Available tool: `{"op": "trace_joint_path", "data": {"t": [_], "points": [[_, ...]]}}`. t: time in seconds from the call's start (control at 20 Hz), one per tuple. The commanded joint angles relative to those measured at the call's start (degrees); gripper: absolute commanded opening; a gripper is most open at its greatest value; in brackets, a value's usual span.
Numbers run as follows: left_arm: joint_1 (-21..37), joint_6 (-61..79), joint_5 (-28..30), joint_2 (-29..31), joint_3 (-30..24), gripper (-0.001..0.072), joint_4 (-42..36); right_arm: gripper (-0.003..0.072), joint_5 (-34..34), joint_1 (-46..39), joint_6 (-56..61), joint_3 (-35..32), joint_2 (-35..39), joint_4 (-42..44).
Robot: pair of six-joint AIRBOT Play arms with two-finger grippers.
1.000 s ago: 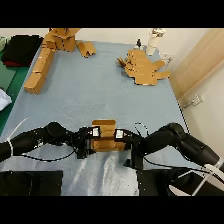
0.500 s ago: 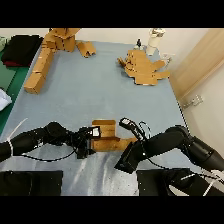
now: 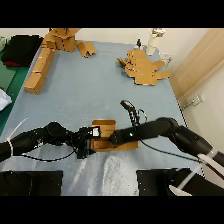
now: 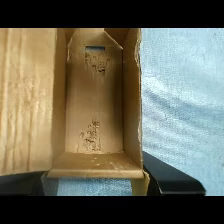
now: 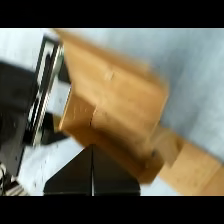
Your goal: Fold the box.
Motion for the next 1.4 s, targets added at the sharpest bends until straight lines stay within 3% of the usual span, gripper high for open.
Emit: {"op": "trace_joint_path", "data": {"t": [0.0, 0.35, 0.85, 1.0, 1.15, 1.35], "points": [[-0.02, 0.00, 0.00, 0.00, 0.02, 0.0505, 0.00, 0.0002, 4.70, -2.36, -1.88, 7.10, -10.95, -0.55], [-0.02, 0.00, 0.00, 0.00, 0.02, 0.0505, 0.00, 0.0003, 3.76, -2.32, -4.28, 9.33, -25.24, -0.74], [-0.02, 0.00, -0.02, 0.00, 0.02, 0.0505, 0.00, 0.0002, 2.05, -0.68, -5.27, 9.35, -23.45, -5.38], [-0.02, 0.00, 0.00, 0.00, 0.02, 0.0505, 0.00, 0.0002, 1.68, -0.72, -5.05, 9.38, -18.62, -15.61], [-0.02, 0.00, -0.02, 0.00, 0.02, 0.0505, 0.00, 0.0002, 0.13, -0.72, -0.85, 9.35, -7.32, -30.62], [-0.02, 0.00, 0.00, 0.00, 0.02, 0.0505, 0.00, 0.0002, -12.98, -0.68, -5.35, 9.07, 4.15, -35.80]]}}
